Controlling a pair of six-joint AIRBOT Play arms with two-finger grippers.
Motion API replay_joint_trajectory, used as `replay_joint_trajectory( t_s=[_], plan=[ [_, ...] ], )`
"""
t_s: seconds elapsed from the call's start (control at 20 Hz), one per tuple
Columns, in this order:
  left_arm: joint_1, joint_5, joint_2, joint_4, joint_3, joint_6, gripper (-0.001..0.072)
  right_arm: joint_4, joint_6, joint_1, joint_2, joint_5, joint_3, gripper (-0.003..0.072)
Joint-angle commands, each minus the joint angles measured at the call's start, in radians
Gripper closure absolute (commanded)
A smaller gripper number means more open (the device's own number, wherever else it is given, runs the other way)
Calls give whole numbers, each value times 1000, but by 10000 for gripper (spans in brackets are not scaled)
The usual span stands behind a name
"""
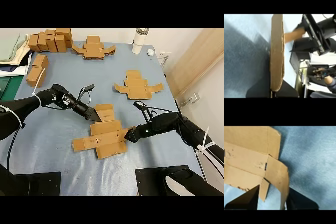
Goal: Fold the box.
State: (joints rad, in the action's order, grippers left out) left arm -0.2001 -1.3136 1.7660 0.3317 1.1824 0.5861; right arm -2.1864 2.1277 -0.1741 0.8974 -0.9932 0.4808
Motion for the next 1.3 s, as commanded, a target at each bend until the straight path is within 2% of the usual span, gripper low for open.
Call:
replay_joint_trajectory(
  t_s=[0.0, 0.1, 0.2, 0.25, 0.3, 0.35, 0.4, 0.6, 0.7, 0.8, 0.9, 1.0, 1.1, 1.25],
  plan=[
    [-9, 14, -28, 8, 0, -76, 700, 82, -99, 13, 1, 11, 39, 203],
    [-38, 63, -74, 41, -16, -121, 701, 158, -185, 44, 1, 18, 108, 203],
    [-73, 138, -130, 48, -52, -192, 701, 171, -207, 76, 1, 17, 179, 205],
    [-93, 187, -161, 48, -77, -233, 701, 171, -210, 83, 1, 18, 207, 245],
    [-112, 229, -188, 48, -102, -268, 701, 171, -219, 84, 1, 17, 229, 402],
    [-138, 286, -226, 49, -138, -316, 702, 165, -232, 83, 1, 17, 243, 598],
    [-161, 344, -262, 48, -174, -356, 702, 152, -245, 83, 1, 22, 246, 683],
    [-233, 592, -455, 32, -351, -518, 702, 121, -262, 81, 11, 50, 247, 683],
    [-259, 663, -558, -14, -431, -631, 701, 94, -263, 80, 24, 69, 247, 683],
    [-275, 718, -627, -16, -467, -716, 701, 61, -262, 80, 40, 93, 247, 683],
    [-267, 769, -642, -17, -469, -740, 700, -5, -262, 78, 47, 72, 247, 683],
    [-247, 764, -618, -16, -468, -745, 699, -34, -262, 56, 43, -16, 247, 683],
    [-241, 761, -586, -16, -469, -752, 699, -2, -283, 14, 44, -95, 246, 683],
    [-241, 763, -543, -20, -468, -777, 699, 68, -348, -32, 45, -100, 232, 683]
  ],
)
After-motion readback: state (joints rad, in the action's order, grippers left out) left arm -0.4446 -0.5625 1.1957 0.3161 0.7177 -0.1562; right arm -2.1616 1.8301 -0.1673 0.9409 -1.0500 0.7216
